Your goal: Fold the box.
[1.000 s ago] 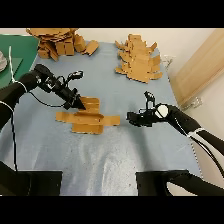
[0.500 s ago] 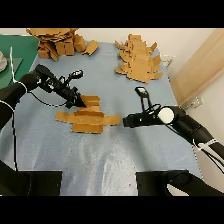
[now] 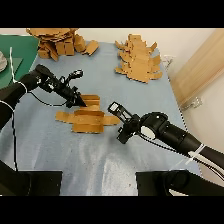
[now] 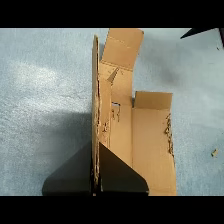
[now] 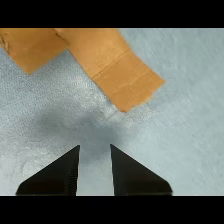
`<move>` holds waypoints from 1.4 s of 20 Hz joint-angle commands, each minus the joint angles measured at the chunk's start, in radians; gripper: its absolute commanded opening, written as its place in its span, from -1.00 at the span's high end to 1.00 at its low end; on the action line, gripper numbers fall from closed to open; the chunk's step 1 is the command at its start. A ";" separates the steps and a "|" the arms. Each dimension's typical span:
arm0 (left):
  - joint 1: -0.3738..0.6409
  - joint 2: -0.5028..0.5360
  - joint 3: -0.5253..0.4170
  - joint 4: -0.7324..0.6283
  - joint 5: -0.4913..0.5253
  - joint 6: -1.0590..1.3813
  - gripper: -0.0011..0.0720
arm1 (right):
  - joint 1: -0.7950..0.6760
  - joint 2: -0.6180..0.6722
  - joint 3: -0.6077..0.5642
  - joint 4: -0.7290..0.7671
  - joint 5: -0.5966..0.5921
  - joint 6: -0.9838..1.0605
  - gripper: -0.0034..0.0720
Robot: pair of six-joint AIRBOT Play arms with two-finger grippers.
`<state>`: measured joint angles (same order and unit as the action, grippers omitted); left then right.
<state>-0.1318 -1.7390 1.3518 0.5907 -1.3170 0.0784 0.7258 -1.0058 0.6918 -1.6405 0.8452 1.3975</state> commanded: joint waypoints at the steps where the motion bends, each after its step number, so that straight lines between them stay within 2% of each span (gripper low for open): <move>1: 0.000 0.000 0.000 0.000 0.001 0.000 0.93 | 0.018 -0.009 0.001 0.025 -0.011 -0.038 0.08; 13: 0.000 0.000 0.000 0.000 0.001 0.000 0.94 | 0.016 -0.009 0.001 0.006 -0.026 -0.048 0.08; 17: 0.000 0.000 0.000 0.000 0.001 0.000 0.94 | 0.017 -0.009 0.001 0.011 -0.105 -0.076 0.08; 19: 0.000 0.000 0.000 0.000 0.001 0.000 0.94 | 0.018 -0.009 0.001 0.068 -0.148 -0.134 0.07; 20: 0.000 0.000 0.000 0.000 0.001 0.000 0.94 | 0.021 -0.009 0.001 0.127 -0.164 -0.187 0.06; 21: 0.000 0.000 0.000 0.000 0.001 0.000 0.94 | 0.029 -0.009 0.001 0.196 -0.176 -0.251 -0.06; 24: 0.000 0.000 0.000 0.000 0.001 0.000 0.94 | 0.095 -0.011 0.001 0.369 -0.187 -0.440 -0.07; 25: 0.000 0.000 0.000 0.000 0.001 0.000 0.94 | 0.125 -0.012 0.001 0.387 -0.197 -0.482 -0.07; 27: 0.000 0.000 0.000 0.000 0.001 0.000 0.94 | 0.163 -0.029 0.001 0.387 -0.230 -0.521 -0.30; 28: 0.000 0.000 0.000 0.000 0.001 0.000 0.94 | 0.170 -0.044 0.001 0.388 -0.246 -0.523 -0.30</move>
<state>-0.1318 -1.7390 1.3518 0.5907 -1.3163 0.0784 0.8539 -1.0302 0.6918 -1.3136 0.6453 0.9695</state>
